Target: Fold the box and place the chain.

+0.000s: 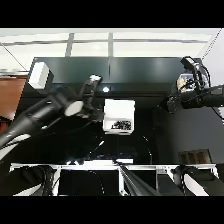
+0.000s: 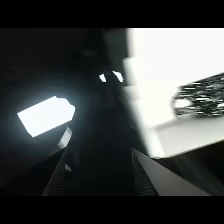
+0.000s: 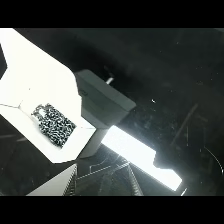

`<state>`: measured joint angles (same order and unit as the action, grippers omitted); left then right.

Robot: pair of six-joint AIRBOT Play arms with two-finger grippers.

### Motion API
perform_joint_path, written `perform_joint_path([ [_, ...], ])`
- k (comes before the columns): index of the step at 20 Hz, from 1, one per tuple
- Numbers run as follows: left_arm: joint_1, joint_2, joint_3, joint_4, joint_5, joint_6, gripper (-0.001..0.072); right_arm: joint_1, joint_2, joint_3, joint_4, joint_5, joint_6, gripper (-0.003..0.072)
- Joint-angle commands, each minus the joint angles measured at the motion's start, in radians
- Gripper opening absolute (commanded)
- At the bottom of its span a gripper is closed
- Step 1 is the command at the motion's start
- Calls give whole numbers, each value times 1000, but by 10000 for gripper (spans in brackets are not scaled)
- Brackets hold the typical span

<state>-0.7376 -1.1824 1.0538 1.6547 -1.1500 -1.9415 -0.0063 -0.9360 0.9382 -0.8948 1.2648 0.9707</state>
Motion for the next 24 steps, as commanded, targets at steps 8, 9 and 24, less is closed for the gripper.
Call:
perform_joint_path([
  [8,416,34,-395,-1062,252,1640,714,0,0,-1,0,-10,114,382],
  [9,406,8,-395,-1060,252,1759,714,0,0,-1,0,-8,118,382],
  [24,249,-161,-383,-964,390,2099,712,1,0,-1,0,27,137,382],
])
